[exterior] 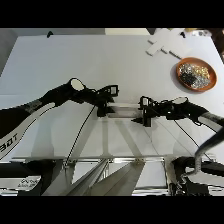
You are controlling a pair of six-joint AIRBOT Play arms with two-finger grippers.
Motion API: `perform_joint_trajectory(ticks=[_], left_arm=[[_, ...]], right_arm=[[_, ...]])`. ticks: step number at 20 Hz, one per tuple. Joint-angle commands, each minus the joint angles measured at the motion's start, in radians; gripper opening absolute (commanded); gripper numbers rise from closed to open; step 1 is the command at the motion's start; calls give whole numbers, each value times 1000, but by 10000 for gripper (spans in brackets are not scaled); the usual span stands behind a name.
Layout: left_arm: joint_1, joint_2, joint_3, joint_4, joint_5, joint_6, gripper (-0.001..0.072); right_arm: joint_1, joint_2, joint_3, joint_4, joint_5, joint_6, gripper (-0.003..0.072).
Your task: Fold the box and place the chain.
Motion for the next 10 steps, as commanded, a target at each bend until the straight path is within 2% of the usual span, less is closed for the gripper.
perform_joint_trajectory(ticks=[1,5,7,8,10], left_arm=[[1,63,1,148,-25,-80,436],[1,190,1,437,-105,-323,436],[1,257,1,522,-169,-427,411],[-1,286,1,530,-197,-477,298],[-24,339,1,501,-265,-523,19]], right_arm=[[0,1,0,0,1,0,460],[0,1,0,0,1,0,460],[0,1,0,0,1,0,460],[0,1,0,0,1,0,460],[0,1,0,0,1,0,460]])
